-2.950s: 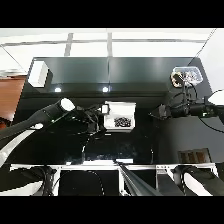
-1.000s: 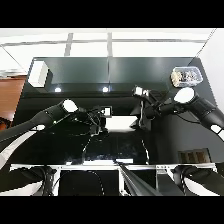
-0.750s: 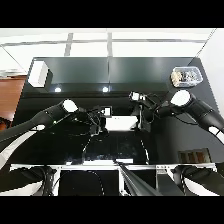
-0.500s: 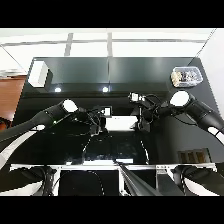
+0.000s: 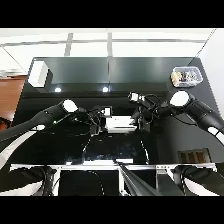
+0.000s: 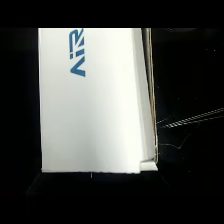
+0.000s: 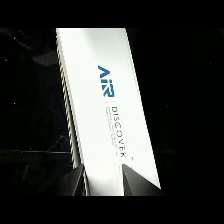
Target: Fold the box and place the chain.
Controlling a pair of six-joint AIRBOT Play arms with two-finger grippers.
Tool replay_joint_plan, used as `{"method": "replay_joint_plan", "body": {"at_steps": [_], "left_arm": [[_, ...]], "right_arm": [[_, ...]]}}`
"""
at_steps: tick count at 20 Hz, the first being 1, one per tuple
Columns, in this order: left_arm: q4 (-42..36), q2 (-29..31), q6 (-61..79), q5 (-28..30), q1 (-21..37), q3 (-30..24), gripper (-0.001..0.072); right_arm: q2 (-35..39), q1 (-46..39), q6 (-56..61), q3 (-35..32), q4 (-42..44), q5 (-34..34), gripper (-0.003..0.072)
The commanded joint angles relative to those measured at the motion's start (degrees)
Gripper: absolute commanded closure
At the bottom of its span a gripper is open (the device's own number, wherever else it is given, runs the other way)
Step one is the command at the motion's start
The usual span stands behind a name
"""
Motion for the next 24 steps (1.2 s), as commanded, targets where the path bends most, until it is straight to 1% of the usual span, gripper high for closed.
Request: {"method": "replay_joint_plan", "body": {"at_steps": [1,2,3,4,20,22,24], "left_arm": [[0.0,0.0,0.0,0.0,0.0,0.0,0.0433],[0.0,0.0,0.0,0.0,0.0,0.0,0.0433],[0.0,0.0,0.0,0.0,0.0,0.0,0.0433],[0.0,0.0,0.0,0.0,0.0,0.0,0.0433],[0.0,0.0,0.0,0.0,0.0,0.0,0.0433],[0.0,0.0,0.0,0.0,0.0,0.0,0.0434],[0.0,0.0,0.0,0.0,0.0,0.0,0.0433]], "right_arm": [[0.0,0.0,0.3,0.0,-0.1,0.1,0.0424],[0.0,0.0,0.5,0.0,0.0,-0.1,0.0426],[0.0,0.0,0.5,0.0,0.4,-0.1,0.0487],[0.0,0.0,0.5,0.0,0.4,-0.1,0.0495],[0.0,1.1,1.9,-0.2,-1.1,0.9,0.0492],[0.0,1.1,1.9,-0.2,-1.9,1.3,0.0474],[0.0,1.1,1.9,-0.2,-2.1,1.2,0.0473]]}}
